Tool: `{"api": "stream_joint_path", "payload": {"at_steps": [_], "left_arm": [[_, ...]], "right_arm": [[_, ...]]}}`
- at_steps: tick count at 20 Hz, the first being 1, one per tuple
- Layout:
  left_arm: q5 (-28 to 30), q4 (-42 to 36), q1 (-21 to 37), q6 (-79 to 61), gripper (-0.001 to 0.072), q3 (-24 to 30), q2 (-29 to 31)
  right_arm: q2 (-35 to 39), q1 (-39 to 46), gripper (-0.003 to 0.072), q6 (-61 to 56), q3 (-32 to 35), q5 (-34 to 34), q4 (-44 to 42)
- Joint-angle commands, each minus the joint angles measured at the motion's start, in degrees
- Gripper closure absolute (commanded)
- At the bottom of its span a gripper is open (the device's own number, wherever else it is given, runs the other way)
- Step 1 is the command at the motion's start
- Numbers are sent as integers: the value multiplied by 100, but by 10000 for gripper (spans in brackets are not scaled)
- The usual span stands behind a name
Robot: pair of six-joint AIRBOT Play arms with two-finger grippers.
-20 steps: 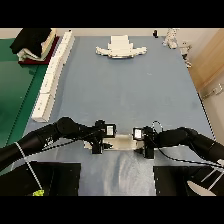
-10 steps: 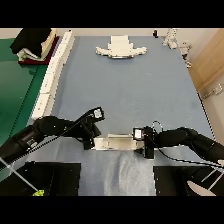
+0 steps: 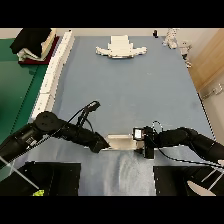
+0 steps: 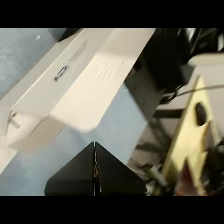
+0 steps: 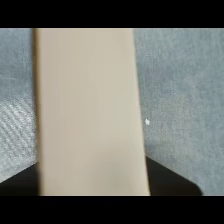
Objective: Fold the box.
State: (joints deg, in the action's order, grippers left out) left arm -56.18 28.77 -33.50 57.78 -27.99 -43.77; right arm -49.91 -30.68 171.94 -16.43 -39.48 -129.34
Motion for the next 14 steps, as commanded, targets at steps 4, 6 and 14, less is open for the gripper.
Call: {"api": "stream_joint_path", "payload": {"at_steps": [4, 6, 14], "left_arm": [[1611, -857, -151, 654, 697, -581, -1580], [2079, -817, -140, 791, 697, -623, -2002], [2328, -756, -105, 975, 697, -632, -2732]], "right_arm": [[-2, -2, 150, 0, -4, 0, 7], [-2, -2, 150, -2, -4, 0, 9], [-2, -2, 150, 0, -4, 0, 9]]}}
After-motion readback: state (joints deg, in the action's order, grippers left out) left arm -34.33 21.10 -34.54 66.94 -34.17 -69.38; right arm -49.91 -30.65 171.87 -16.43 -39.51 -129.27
